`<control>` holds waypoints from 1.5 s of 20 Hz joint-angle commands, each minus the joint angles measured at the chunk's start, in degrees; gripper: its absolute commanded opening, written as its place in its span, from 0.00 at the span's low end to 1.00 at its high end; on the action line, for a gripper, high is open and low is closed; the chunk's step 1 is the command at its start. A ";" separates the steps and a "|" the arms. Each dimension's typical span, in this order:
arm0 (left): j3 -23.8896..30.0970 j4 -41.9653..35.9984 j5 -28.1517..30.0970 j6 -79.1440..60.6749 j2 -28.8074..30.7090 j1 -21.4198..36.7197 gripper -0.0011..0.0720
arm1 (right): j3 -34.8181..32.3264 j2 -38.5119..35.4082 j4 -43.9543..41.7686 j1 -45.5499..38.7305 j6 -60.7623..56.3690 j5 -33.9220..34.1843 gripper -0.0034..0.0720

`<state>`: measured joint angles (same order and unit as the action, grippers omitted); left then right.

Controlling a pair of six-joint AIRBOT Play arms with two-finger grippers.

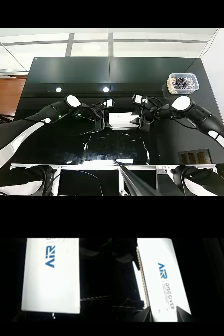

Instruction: Fold the box and place the chain.

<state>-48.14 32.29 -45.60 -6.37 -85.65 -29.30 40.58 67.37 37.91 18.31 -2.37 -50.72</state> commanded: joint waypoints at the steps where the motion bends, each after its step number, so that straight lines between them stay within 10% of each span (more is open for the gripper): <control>1: 0.00 0.02 0.00 -0.07 -0.04 -0.02 0.69 | -0.02 0.98 0.09 0.02 -0.02 -0.37 0.55; 15: 0.00 0.02 -0.02 -0.09 -0.04 -0.02 0.69 | 0.00 -5.16 -1.90 -2.62 -23.76 -5.88 0.54; 16: 0.00 0.02 -0.02 -0.07 -0.04 -0.02 0.69 | -0.02 -5.16 -3.76 -3.82 -28.11 -8.46 0.17; 17: 0.00 0.02 0.00 -0.09 -0.04 -0.02 0.69 | -0.04 -5.14 -5.49 -4.57 -32.02 -10.23 0.05; 24: 0.00 0.02 0.00 -0.09 -0.04 -0.02 0.69 | -0.07 3.87 -19.30 -4.57 -48.46 -11.21 0.05; 30: 0.00 0.02 0.07 -0.09 -0.04 -0.02 0.69 | -0.09 10.69 -13.57 -4.61 -53.18 -7.48 0.05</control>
<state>-48.14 32.32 -45.63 -6.46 -85.65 -29.30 40.53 75.35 22.04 13.74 -52.05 -60.01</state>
